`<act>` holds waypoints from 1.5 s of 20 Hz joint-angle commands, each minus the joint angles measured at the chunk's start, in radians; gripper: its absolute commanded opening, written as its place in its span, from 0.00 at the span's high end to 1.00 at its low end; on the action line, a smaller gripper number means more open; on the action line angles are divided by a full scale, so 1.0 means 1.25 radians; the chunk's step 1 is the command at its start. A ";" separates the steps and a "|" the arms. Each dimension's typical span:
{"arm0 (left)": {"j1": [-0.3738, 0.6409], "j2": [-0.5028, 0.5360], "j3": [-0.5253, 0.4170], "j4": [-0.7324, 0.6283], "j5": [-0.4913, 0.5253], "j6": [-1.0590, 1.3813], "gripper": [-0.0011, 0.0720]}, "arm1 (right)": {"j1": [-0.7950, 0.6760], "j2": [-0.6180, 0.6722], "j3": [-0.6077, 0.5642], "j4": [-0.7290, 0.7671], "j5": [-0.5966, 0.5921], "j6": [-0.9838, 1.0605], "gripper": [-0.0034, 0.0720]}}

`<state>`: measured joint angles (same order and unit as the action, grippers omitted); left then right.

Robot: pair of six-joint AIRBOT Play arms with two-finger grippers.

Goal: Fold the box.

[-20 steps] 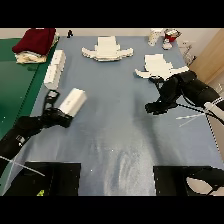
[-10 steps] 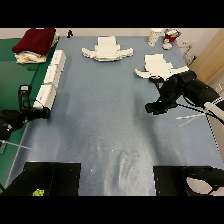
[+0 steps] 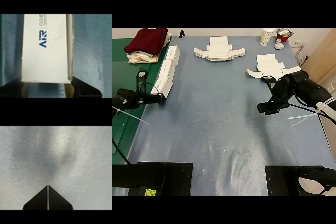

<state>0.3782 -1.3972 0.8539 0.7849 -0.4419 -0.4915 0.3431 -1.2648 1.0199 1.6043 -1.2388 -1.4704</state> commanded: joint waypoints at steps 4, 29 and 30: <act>-0.019 -0.151 0.169 -0.002 0.003 -0.027 0.43 | 0.000 0.000 0.001 0.000 0.000 0.000 0.93; -0.018 -0.193 0.190 0.000 0.030 -0.027 0.03 | -0.001 0.000 0.001 0.000 0.000 0.000 0.93; -0.018 -0.191 0.190 0.001 0.021 -0.027 0.03 | -0.001 0.000 0.001 0.000 0.000 0.000 0.93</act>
<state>0.3542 -1.6344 1.0920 0.7822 -0.4046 -0.5167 0.3431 -1.2648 1.0199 1.6039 -1.2388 -1.4708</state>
